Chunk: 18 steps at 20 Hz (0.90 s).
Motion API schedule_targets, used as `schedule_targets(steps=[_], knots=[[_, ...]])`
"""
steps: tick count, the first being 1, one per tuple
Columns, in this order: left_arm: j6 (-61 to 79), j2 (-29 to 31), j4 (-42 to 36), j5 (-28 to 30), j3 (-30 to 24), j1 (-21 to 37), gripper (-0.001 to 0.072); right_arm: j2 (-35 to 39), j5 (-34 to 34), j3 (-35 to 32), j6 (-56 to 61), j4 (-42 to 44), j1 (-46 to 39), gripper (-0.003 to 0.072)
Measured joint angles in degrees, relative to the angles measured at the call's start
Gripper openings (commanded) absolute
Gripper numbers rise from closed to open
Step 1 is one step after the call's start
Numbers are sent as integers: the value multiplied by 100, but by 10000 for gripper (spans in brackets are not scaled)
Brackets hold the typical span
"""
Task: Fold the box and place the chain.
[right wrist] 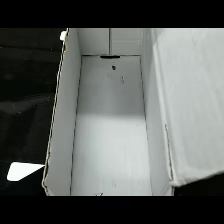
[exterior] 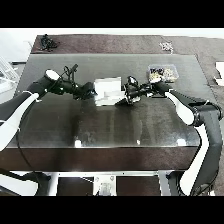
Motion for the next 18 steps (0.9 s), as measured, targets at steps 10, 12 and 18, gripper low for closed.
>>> schedule_targets(steps=[10, 12, 18], knots=[[-348, 0, 358, 155, 83, -103, 307, -2, -2, 0, 0, 0, 0, 589], [-367, 0, 382, 212, 96, -157, 307, -2, -2, 0, 0, 0, 0, 589], [-549, 0, 595, 302, 221, -286, 307, -2, -2, 0, 2, 0, 0, 589]])
